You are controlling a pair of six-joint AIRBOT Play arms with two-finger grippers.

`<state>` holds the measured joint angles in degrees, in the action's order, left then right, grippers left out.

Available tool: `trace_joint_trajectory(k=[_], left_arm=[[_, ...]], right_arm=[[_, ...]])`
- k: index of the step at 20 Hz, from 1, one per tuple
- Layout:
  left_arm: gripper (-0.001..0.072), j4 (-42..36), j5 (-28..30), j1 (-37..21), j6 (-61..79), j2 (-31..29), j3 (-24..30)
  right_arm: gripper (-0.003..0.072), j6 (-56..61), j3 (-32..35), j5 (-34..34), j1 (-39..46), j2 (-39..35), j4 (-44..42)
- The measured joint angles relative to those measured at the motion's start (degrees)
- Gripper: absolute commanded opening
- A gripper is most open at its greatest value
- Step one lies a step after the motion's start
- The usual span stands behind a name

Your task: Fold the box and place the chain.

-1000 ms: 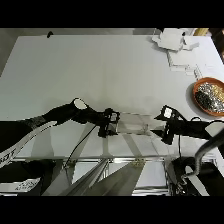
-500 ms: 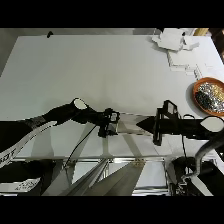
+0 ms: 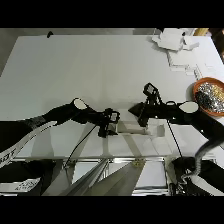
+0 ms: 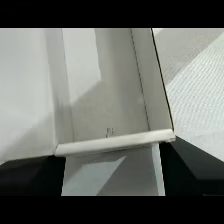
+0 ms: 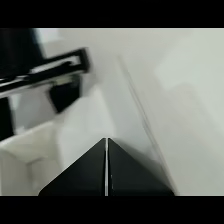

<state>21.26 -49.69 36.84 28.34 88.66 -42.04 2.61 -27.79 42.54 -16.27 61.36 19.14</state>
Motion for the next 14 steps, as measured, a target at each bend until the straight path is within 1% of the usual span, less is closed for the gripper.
trace_joint_trajectory(k=[4, 7, 8, 9, 11, 14], left_arm=[[0.0272, -0.02, 0.00, 0.00, 0.07, 0.00, 0.00], [0.0272, 0.00, -0.02, 0.00, 0.09, 0.00, 0.00], [0.0272, -0.02, -0.02, 0.00, 0.09, 0.00, 0.00], [0.0272, 0.00, -0.02, 0.00, 0.11, 0.00, 0.00], [0.0272, 0.02, -0.11, 0.00, 0.15, 0.00, 0.00], [0.0272, 0.02, -0.11, 0.00, 0.15, 0.00, 0.00]], right_arm=[[0.0021, 5.42, -0.92, -1.73, 1.07, 3.21, 8.15], [0.0024, 7.85, -1.09, -2.19, 1.31, 4.00, 11.85], [0.0070, 8.24, -1.18, -1.99, 1.36, 4.13, 12.31], [0.0070, 8.52, -1.29, -1.27, 1.40, 4.13, 12.59], [0.0071, 9.01, -1.49, 0.92, 1.46, 3.15, 13.29], [0.0069, 9.38, -1.62, 4.13, 1.81, -1.73, 15.93]])
